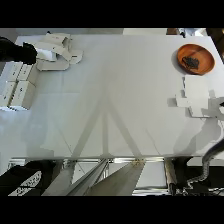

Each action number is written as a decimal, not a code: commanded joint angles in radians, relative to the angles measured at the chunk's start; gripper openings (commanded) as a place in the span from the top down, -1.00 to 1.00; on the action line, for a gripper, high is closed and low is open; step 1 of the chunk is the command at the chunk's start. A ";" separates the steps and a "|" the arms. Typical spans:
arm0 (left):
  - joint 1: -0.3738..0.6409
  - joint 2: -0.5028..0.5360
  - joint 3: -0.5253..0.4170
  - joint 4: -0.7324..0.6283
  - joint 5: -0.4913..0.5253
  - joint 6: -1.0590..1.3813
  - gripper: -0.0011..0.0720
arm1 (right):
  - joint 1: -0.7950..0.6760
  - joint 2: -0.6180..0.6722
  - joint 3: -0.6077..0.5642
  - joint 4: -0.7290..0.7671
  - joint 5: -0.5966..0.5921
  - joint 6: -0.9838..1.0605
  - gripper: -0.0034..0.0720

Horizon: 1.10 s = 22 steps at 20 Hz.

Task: Fold the box and place the chain.

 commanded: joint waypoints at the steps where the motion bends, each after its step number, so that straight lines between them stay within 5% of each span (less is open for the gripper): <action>1: 0.001 0.001 0.000 0.000 0.000 0.000 -0.44 | -0.001 -0.001 0.000 0.119 0.100 -0.084 0.87; 13: 0.001 0.001 0.000 0.000 0.000 0.000 -0.44 | 0.026 0.000 0.000 0.283 0.365 -0.077 0.88; 18: 0.001 0.001 0.000 0.000 0.000 0.000 -0.44 | 0.224 0.006 0.000 0.340 0.345 -0.101 0.88; 22: 0.000 0.001 0.000 0.000 0.000 0.000 -0.44 | 0.423 0.006 0.000 0.580 0.335 -0.220 0.88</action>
